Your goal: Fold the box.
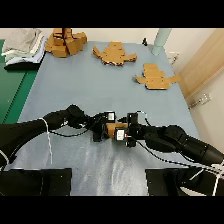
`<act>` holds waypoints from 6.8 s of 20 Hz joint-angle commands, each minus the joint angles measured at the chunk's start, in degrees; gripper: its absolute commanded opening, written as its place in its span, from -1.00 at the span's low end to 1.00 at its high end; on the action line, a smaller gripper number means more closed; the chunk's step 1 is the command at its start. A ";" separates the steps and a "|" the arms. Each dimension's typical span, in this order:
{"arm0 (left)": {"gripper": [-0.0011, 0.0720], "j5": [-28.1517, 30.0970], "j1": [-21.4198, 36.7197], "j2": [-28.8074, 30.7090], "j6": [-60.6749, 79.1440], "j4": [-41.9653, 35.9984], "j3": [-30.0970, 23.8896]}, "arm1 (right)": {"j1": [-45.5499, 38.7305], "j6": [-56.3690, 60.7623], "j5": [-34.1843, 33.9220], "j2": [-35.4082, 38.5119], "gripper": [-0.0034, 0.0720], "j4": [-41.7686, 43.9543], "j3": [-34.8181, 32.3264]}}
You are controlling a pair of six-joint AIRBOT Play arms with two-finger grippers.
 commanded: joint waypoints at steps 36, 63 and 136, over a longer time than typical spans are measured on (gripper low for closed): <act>0.47 0.20 0.02 0.00 -0.02 -0.07 0.00 | -0.09 0.74 -5.88 0.66 -0.78 2.69 2.08; 0.47 0.22 0.02 0.00 -0.02 -0.04 0.00 | -13.94 74.27 -38.27 3.87 -0.86 -28.46 6.64; 0.95 -43.60 51.17 -15.08 -71.36 32.72 57.94 | -20.76 79.14 -43.15 -11.04 -0.86 -23.45 10.58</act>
